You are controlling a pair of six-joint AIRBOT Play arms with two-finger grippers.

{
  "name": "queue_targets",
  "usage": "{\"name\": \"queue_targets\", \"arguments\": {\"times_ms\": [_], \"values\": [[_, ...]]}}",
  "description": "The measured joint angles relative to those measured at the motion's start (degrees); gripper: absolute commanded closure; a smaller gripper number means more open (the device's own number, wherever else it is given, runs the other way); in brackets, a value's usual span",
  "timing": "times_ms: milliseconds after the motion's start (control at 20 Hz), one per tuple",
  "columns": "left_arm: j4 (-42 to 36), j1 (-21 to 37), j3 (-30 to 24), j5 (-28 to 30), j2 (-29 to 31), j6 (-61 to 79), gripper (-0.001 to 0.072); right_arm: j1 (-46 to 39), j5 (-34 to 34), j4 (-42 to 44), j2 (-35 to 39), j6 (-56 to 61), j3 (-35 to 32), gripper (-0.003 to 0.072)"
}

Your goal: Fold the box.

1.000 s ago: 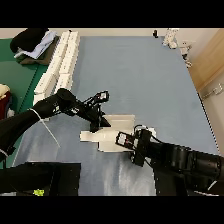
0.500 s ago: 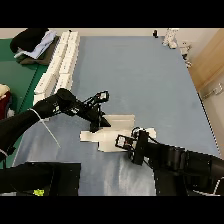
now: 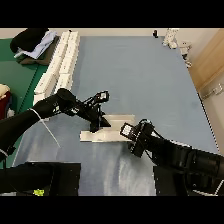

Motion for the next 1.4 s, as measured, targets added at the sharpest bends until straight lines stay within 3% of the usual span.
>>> {"name": "queue_targets", "arguments": {"times_ms": [300,550,750,900,1150,1400], "values": [[0.0,0.0,0.0,0.02,0.0,0.0,0.0697,-6.47,2.58,4.63,0.48,-5.14,-0.04,-0.0034],[0.0,0.0,0.0,0.0,0.0,0.0,0.0697,-16.7,4.11,25.77,0.79,-32.63,0.15,-0.0034],[0.0,0.0,0.0,0.0,0.0,0.0,0.0697,-25.62,1.51,46.27,0.76,-59.69,0.55,-0.0034],[0.0,0.0,0.0,0.0,0.0,0.0,0.0698,-30.36,-1.14,56.96,-0.31,-75.34,1.18,-0.0034],[0.0,0.0,0.0,-0.02,0.0,0.0,0.0697,-36.17,-8.24,67.91,-5.33,-91.58,3.45,-0.0034],[0.0,0.0,0.0,-0.07,0.0,0.0,0.0697,-38.8,-12.57,72.39,-9.35,-97.68,5.11,-0.0033]]}}
